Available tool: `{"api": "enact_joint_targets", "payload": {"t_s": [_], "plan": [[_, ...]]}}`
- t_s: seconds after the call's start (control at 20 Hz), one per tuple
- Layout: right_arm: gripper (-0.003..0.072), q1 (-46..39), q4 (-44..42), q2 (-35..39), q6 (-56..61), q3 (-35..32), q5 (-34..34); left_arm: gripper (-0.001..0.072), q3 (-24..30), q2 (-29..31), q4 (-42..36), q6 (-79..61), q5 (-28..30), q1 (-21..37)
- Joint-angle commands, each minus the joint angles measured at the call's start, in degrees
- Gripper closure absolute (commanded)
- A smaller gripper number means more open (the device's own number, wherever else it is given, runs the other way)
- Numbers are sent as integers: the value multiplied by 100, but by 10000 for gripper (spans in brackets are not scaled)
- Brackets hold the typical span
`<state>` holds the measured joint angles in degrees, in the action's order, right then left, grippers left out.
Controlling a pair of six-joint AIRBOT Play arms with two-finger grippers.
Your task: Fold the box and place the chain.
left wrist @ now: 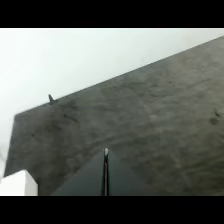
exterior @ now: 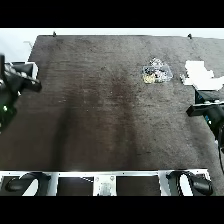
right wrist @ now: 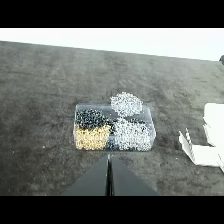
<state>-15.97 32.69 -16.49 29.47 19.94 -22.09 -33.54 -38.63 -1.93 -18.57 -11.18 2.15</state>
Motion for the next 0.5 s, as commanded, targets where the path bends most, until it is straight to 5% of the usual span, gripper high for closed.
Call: {"api": "enact_joint_targets", "payload": {"t_s": [0.0, 0.25, 0.45], "plan": [[680, -17, 103, 584, 11, -444, -55, 697, 1255, 1207, -356, -76, 457, -658], [679, -15, 157, 1281, 11, -1005, -372, 696, 2693, 2920, -457, 415, 761, -890], [677, -15, 249, 1447, 11, -1008, -446, 694, 3110, 3403, -457, 522, 715, -887]]}}
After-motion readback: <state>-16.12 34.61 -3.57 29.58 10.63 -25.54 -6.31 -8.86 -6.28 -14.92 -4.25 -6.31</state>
